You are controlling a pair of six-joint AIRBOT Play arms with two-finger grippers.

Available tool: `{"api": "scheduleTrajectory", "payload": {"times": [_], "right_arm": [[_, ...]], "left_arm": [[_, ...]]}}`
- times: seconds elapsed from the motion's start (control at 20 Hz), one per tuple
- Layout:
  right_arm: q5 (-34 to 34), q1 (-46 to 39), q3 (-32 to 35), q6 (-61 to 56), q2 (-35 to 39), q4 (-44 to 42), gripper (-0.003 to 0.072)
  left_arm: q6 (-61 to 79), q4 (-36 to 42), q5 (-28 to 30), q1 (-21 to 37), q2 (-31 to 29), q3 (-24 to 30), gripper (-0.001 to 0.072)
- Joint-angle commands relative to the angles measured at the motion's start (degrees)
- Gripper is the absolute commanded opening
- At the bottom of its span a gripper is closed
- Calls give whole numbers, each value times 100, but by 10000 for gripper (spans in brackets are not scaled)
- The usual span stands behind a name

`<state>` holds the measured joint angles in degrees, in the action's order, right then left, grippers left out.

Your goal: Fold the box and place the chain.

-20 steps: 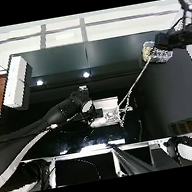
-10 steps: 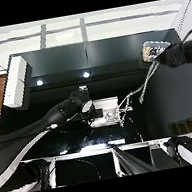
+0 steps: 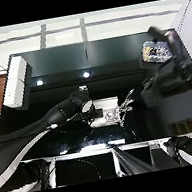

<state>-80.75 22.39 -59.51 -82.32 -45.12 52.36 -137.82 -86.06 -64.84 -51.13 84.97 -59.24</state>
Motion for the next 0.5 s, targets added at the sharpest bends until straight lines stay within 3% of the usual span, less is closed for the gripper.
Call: {"api": "scheduleTrajectory", "payload": {"times": [0.0,0.3,0.45], "right_arm": [[651,605,431,-153,2,-197,32],[1707,839,577,-146,-85,-385,32],[1690,841,577,-146,-87,-369,33]], "left_arm": [[2,0,4,0,2,-2,34],[2,0,2,0,2,-2,34],[2,0,2,0,2,-2,34]]}}
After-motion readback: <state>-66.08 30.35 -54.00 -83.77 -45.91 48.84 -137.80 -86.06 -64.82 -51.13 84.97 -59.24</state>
